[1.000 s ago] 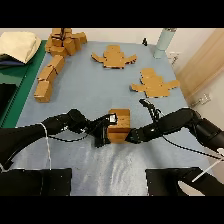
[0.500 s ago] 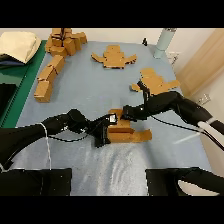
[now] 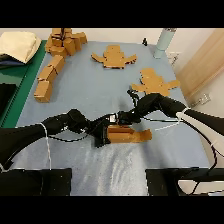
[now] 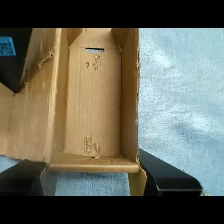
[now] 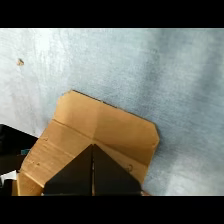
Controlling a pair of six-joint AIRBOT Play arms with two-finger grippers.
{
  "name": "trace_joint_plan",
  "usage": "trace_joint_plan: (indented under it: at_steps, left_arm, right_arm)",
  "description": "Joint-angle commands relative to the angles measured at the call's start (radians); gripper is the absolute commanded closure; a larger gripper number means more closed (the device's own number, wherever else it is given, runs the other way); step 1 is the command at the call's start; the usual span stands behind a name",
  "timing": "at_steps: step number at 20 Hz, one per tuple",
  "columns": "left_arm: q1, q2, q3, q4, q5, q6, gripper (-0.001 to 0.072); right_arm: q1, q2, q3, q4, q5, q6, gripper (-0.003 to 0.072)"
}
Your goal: Fold the box.
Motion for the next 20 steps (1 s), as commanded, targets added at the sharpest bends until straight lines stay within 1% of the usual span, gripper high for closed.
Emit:
trace_joint_plan:
  at_steps: [1,8,11,12,15,17,18,20]
  left_arm:
    - [0.000,0.001,0.001,0.000,0.000,0.000,0.0262]
    - [0.000,0.001,0.001,0.000,0.000,0.000,0.0262]
    - [0.000,0.001,0.001,0.000,0.000,0.000,0.0262]
    - [0.000,0.001,0.001,0.000,0.000,0.000,0.0262]
    - [0.000,0.001,0.001,0.000,0.000,0.000,0.0262]
    - [0.000,0.001,0.001,0.000,0.000,0.000,0.0262]
    - [0.000,0.001,0.001,0.000,0.000,0.000,0.0262]
    - [0.000,0.001,0.001,0.000,0.000,0.000,0.0262]
  right_arm:
    - [0.003,-0.014,0.002,-0.002,-0.014,-0.014,0.0679]
    - [0.003,-0.003,0.006,-0.001,-0.026,-0.051,0.0679]
    - [-0.006,0.080,0.037,-0.018,-0.024,-0.075,0.0680]
    - [-0.013,0.119,0.048,-0.048,-0.021,-0.074,0.0680]
    - [-0.032,0.266,0.053,-0.243,-0.026,-0.040,0.0680]
    - [-0.034,0.361,0.045,-0.352,-0.078,-0.039,0.0680]
    - [-0.030,0.406,0.035,-0.362,-0.129,-0.098,0.0680]
    - [-0.030,0.479,0.000,-0.329,-0.275,-0.259,0.0680]
